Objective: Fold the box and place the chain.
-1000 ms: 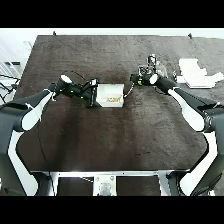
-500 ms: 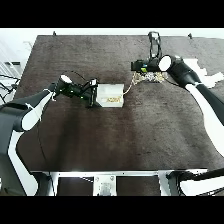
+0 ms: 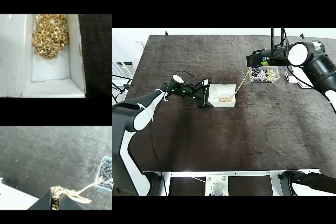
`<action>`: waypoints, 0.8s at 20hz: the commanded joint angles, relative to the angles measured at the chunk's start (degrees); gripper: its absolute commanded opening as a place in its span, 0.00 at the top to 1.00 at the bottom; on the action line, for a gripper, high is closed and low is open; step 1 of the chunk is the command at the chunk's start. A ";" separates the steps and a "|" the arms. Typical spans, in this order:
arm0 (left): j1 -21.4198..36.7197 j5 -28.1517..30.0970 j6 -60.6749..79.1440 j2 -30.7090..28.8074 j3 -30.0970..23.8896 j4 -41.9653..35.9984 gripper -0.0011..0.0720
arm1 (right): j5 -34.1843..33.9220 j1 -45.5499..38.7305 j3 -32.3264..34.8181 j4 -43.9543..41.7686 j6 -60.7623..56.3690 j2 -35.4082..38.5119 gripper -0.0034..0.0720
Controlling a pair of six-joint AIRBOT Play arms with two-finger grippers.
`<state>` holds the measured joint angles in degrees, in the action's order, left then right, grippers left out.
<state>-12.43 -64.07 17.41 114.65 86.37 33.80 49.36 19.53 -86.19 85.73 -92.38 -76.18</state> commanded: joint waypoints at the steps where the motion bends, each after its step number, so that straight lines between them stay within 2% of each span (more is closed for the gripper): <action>1: -0.02 0.00 0.00 -0.02 0.00 0.02 0.51 | 2.69 1.75 0.26 0.50 0.02 3.30 0.95; 6: -0.02 0.00 0.00 -0.02 0.00 0.02 0.51 | 6.10 4.09 0.28 0.46 0.00 5.31 0.95; 10: -0.02 0.00 0.00 -0.02 0.00 0.02 0.51 | 5.60 6.56 2.62 -0.20 -0.22 5.29 0.95; 12: -0.02 0.00 0.00 -0.02 0.00 0.02 0.51 | 3.56 8.20 4.70 -0.68 -0.20 5.29 0.95; 16: -0.02 0.00 0.00 0.00 0.00 0.02 0.51 | -4.74 10.47 10.36 -1.29 -0.22 5.22 0.95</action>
